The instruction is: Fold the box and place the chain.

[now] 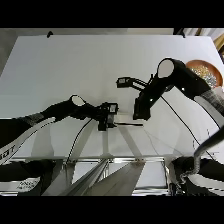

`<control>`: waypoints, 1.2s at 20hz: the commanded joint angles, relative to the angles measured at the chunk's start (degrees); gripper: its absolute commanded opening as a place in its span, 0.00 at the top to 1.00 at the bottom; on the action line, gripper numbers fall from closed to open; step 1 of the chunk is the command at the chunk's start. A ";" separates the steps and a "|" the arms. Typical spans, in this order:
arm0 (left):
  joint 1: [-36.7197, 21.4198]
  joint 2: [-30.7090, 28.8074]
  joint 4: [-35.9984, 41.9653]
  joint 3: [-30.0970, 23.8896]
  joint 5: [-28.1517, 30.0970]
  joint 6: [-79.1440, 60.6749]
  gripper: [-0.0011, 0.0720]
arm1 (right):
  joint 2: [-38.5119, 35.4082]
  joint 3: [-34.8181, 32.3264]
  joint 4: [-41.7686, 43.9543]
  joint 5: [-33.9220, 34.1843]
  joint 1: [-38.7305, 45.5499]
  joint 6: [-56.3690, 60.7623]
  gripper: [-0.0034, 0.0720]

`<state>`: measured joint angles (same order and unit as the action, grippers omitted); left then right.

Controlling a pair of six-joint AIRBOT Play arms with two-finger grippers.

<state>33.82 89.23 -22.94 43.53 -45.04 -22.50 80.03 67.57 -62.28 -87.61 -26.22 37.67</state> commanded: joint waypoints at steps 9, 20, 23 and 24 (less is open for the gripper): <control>-0.04 -0.02 0.00 0.04 0.02 -0.02 0.64 | -0.02 0.04 -6.23 4.57 -6.58 3.93 0.58; -0.04 -0.02 0.00 0.04 0.02 0.00 0.64 | -0.02 0.04 -6.40 9.40 -6.51 4.48 0.58; -0.04 -0.02 0.00 0.04 0.02 0.00 0.64 | -0.02 0.04 -8.02 9.77 -6.51 4.48 0.59; -0.04 -0.02 0.00 0.04 0.02 0.00 0.64 | -0.02 0.02 -8.09 10.10 -6.51 4.48 0.59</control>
